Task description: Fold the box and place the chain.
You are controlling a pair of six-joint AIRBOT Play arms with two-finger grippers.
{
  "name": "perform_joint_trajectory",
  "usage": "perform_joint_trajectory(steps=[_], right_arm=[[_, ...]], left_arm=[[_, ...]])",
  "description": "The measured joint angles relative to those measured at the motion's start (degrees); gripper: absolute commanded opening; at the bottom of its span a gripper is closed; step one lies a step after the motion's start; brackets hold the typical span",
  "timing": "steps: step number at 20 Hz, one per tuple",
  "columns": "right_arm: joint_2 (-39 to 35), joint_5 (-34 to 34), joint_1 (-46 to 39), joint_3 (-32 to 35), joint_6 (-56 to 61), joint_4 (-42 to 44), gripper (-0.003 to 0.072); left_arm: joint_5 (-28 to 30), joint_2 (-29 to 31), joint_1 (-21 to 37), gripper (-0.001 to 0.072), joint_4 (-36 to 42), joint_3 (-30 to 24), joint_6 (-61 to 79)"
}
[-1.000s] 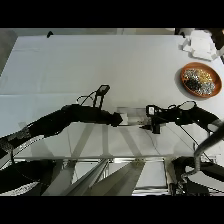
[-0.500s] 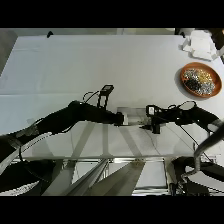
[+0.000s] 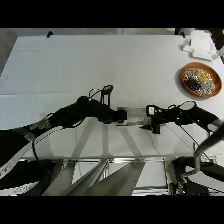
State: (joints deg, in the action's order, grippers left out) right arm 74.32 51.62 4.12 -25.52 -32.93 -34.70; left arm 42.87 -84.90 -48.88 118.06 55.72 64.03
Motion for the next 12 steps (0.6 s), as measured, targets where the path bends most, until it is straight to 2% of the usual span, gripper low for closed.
perform_joint_trajectory(steps=[5, 8, 12], right_arm=[[0.0, 0.0, 0.0, 0.0, 0.0, 0.0, 0.0420], [0.0, 0.0, 0.0, 0.0, 0.0, 0.0, 0.0420], [0.0, 0.0, 0.0, 0.0, 0.0, 0.0, 0.0420]], left_arm=[[8.8, -3.9, -0.3, 0.0402, -5.6, 7.4, -4.0], [16.2, -6.1, -0.4, 0.0402, -10.2, 11.3, -6.7], [20.7, -8.6, -0.7, 0.0340, -12.5, 14.0, -8.9]])
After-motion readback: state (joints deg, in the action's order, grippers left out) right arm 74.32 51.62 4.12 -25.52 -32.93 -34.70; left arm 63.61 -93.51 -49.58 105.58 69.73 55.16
